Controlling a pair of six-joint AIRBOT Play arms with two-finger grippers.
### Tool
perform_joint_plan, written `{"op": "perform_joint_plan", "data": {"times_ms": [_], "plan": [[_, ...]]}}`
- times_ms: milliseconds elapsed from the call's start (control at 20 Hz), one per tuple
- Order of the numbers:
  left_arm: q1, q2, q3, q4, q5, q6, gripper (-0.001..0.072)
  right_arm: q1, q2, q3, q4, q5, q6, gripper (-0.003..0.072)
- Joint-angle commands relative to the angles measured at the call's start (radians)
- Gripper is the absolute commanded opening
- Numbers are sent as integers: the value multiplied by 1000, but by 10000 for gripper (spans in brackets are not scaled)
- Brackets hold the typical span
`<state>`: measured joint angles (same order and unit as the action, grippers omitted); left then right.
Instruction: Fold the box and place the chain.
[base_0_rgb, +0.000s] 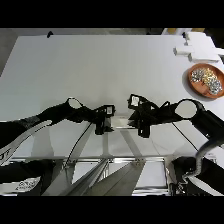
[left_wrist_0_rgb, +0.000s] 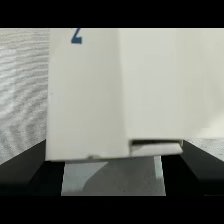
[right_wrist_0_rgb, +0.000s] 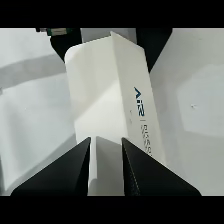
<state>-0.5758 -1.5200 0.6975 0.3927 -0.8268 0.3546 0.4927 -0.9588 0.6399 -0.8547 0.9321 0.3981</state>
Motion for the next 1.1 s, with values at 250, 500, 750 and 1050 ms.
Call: {"op": "perform_joint_plan", "data": {"times_ms": [250,500,750,1050], "plan": [[1,1,0,0,0,1,34,125,5,-11,-114,-121,25,235],[1,1,0,0,0,1,34,125,-13,-11,-179,-133,97,235],[1,1,0,0,0,1,34,125,-39,-11,-192,-136,129,216],[1,1,0,0,0,1,34,125,-39,-11,-193,-136,130,85]]}}
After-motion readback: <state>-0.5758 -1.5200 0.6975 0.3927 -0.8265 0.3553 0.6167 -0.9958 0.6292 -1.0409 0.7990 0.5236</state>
